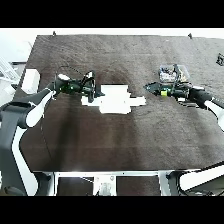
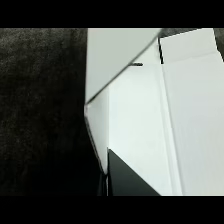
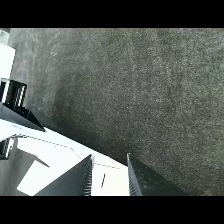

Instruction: Fold the box and place the chain.

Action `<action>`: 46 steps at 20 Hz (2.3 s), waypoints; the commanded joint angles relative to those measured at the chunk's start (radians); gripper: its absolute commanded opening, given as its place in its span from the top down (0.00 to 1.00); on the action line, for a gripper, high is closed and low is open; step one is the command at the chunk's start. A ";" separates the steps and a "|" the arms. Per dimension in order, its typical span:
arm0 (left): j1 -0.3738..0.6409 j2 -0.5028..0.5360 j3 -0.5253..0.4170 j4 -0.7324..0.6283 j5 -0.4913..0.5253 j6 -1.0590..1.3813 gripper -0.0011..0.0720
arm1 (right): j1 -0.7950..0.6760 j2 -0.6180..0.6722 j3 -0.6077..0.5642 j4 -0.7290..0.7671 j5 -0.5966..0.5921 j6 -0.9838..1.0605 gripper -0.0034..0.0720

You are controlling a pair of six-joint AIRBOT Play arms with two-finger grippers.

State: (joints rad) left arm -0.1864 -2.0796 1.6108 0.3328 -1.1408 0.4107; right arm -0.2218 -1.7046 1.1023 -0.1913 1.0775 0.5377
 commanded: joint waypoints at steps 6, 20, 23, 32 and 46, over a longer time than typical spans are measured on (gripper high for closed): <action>0.000 0.001 -0.013 0.027 0.007 -0.042 0.96 | 0.000 0.000 0.000 0.000 0.001 0.000 0.59; 0.000 0.002 -0.013 0.026 0.008 -0.036 0.96 | 0.018 0.183 -0.171 0.144 0.075 -0.303 0.64; 0.000 0.002 -0.013 0.026 0.007 -0.036 0.96 | 0.061 0.282 -0.293 0.127 0.075 -0.526 0.64; 0.000 0.002 -0.013 0.026 0.007 -0.036 0.96 | 0.269 0.314 -0.338 -0.253 -0.208 -1.011 0.10; 0.000 0.002 -0.013 0.026 0.007 -0.036 0.95 | 0.459 0.265 -0.338 -0.317 -0.445 -1.092 0.10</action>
State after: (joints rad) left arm -0.1867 -2.0773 1.5986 0.3584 -1.1339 0.3744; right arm 0.2081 -1.4200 0.7643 -0.5179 0.6895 -0.5499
